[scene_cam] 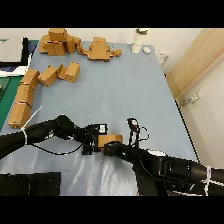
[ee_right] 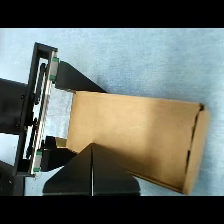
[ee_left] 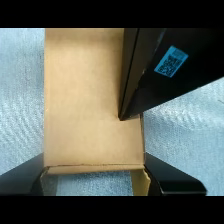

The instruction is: Fold the box.

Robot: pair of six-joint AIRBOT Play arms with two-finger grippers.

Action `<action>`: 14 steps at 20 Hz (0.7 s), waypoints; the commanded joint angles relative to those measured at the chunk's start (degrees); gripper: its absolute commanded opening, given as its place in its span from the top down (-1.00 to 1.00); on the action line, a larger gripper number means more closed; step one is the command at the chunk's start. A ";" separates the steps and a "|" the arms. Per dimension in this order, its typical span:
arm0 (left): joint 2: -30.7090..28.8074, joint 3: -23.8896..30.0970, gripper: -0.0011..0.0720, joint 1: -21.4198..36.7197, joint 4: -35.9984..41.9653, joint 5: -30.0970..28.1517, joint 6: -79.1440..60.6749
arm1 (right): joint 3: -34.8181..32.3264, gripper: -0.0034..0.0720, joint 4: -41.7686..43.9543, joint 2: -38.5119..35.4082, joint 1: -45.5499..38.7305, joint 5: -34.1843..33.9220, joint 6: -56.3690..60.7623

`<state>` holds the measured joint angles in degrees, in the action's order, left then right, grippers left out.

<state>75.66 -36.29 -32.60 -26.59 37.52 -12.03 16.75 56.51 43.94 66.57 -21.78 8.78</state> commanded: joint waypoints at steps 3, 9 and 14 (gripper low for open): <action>0.00 -0.07 -0.47 0.07 0.02 0.00 0.00 | 0.20 0.90 0.04 -1.09 -0.02 -2.69 0.24; 0.00 -0.07 -0.47 0.07 0.02 0.00 0.00 | 2.16 0.90 -2.58 -5.16 -0.04 -2.71 0.24; 0.00 -0.07 -0.47 0.07 0.02 0.00 0.00 | 2.82 0.90 -3.30 -5.46 -0.04 -2.78 0.22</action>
<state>75.68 -36.29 -32.58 -26.52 37.63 -11.97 19.05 54.15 38.92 66.46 -25.26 9.02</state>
